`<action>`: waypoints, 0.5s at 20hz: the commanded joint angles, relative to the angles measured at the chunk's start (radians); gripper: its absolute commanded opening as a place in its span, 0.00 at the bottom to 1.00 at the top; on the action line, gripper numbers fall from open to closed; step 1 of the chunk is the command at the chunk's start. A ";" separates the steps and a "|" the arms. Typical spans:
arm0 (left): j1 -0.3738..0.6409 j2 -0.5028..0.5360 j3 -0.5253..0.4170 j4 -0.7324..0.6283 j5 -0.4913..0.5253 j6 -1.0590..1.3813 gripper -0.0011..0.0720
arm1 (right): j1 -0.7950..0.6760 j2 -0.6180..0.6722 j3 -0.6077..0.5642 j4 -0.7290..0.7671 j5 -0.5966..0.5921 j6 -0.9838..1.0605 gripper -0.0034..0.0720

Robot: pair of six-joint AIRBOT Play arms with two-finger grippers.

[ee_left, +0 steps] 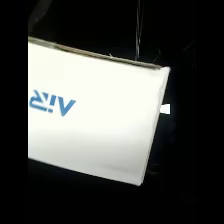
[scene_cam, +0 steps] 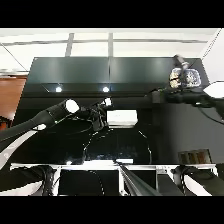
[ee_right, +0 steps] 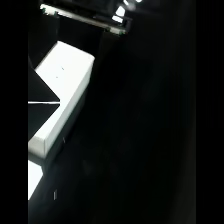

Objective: Fold the box and place the chain.

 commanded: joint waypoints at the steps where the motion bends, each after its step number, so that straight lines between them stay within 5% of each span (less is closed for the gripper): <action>1: 0.000 0.024 0.025 0.093 -0.032 0.003 1.00 | -0.148 0.098 0.034 -0.071 0.123 0.022 0.07; 7: -0.003 0.085 0.158 0.103 -0.271 -0.062 1.00 | -0.304 0.116 0.034 -0.203 0.206 0.025 0.07; 10: -0.038 0.063 0.226 0.100 -0.240 -0.076 0.99 | -0.306 0.116 0.033 -0.204 0.206 0.025 0.07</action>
